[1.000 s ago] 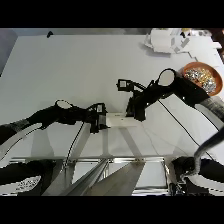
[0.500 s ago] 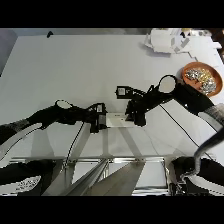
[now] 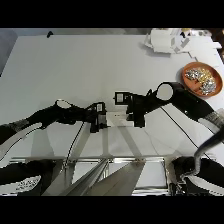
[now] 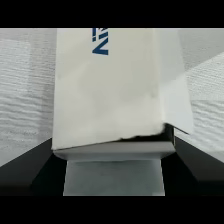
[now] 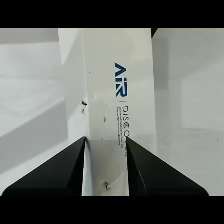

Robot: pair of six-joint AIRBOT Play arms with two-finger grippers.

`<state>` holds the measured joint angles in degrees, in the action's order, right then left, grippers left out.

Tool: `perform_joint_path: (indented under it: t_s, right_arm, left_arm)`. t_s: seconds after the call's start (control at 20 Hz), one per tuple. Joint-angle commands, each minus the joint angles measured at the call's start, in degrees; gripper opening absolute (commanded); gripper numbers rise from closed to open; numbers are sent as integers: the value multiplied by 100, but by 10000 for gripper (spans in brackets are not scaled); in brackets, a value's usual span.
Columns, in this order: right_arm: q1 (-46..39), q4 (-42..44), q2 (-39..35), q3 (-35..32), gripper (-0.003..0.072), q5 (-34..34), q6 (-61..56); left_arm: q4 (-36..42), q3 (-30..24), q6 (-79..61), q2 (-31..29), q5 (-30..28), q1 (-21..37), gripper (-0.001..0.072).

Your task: Fold the box and place the chain.

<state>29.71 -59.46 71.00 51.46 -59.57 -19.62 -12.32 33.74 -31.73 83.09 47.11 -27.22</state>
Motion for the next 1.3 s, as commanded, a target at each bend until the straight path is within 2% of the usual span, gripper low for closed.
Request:
perform_joint_path:
  t_s: [0.0, 0.15, 0.25, 0.3, 0.8, 0.85, 0.9, 0.95, 1.0, 1.25]
  right_arm:
    - [33, -76, -138, -15, 216, 181, -13]
    - [33, -76, -136, -15, 142, 236, -157]
    - [33, -76, -136, -17, 53, 229, -157]
    - [33, -74, -136, -20, 41, 232, -157]
    - [33, -48, -136, -361, 36, 275, -155]
    - [33, -15, -136, -376, 52, 212, -155]
    - [33, 0, -136, -378, 110, 133, -153]
    - [33, 61, -136, -378, 205, 44, -151]
    - [33, 129, -136, -376, 253, -22, -151]
    - [33, 525, -293, -376, 301, -103, -70]
  left_arm:
    - [-15, 2, -15, -2, 26, 0, 209]
    - [-15, 2, -15, -2, 24, 0, 209]
    - [-17, 2, -15, -2, 26, 0, 209]
    - [-15, 2, -15, -2, 24, 0, 209]
    - [-15, 2, -15, -2, 26, 0, 209]
    - [-15, 2, -15, -2, 24, 0, 209]
    - [-15, 2, -15, -2, 26, 0, 209]
    - [-15, 2, -15, -2, 26, 0, 209]
    - [-15, 2, -15, -2, 24, 0, 209]
    - [-15, 2, -15, -2, 24, 0, 209]
